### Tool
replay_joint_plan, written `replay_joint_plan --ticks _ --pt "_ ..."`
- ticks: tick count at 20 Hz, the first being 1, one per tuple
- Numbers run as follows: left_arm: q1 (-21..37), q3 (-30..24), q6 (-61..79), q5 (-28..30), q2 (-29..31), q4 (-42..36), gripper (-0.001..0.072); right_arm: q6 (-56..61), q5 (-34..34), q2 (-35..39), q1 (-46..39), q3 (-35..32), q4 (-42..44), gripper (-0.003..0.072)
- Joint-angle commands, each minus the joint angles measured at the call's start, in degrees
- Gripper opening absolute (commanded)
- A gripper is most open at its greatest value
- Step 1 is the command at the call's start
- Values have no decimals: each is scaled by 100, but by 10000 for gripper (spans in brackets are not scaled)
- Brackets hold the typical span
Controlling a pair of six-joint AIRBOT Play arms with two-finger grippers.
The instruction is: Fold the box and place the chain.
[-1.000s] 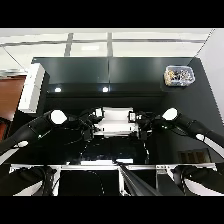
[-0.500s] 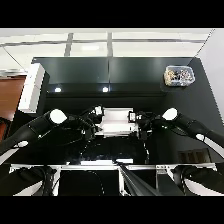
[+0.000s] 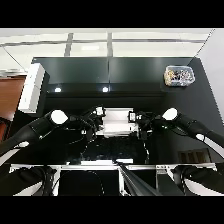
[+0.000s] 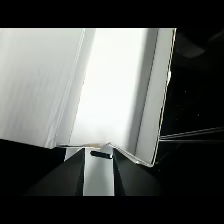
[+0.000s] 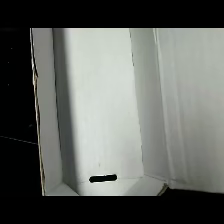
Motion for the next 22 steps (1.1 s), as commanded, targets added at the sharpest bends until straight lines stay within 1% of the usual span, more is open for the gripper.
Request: replay_joint_plan --ticks 1,4,8,9,10,11,12,13,15,16,17,18,19,20,21,22 --pt "-79 4 48 170 -122 -413 218 2 0 -2 4 2 4 168" --pt "-81 4 212 212 -328 -874 218 2 0 -2 4 2 2 168" --pt "-81 4 212 205 -417 -942 217 2 0 -2 4 2 2 168" --pt "-81 4 212 203 -417 -942 185 2 0 -2 4 2 4 168" --pt "-81 4 212 203 -417 -942 116 2 0 -2 4 2 4 169" --pt "-81 4 212 201 -417 -942 103 2 0 -2 4 2 4 169" --pt "-81 4 212 201 -417 -942 73 4 0 -2 4 2 4 168" --pt "-81 4 225 201 -417 -938 27 2 0 -2 4 2 4 169" --pt "-81 4 339 201 -417 -940 27 2 0 -2 4 2 4 168" --pt "-81 4 339 201 -417 -942 45 2 0 -2 4 2 4 168" --pt "-81 4 341 208 -417 -942 184 2 0 -2 4 2 4 169" --pt "-81 4 339 205 -417 -940 250 2 0 -2 4 2 4 168" --pt "-81 4 339 203 -417 -940 247 2 0 -2 4 2 4 168" --pt "-81 4 339 203 -417 -940 231 2 0 -2 4 2 4 169" --pt "-81 4 339 203 -417 -940 115 4 -2 -2 4 2 4 168" --pt "-81 4 339 197 -417 -942 67 2 0 -2 4 2 4 168"
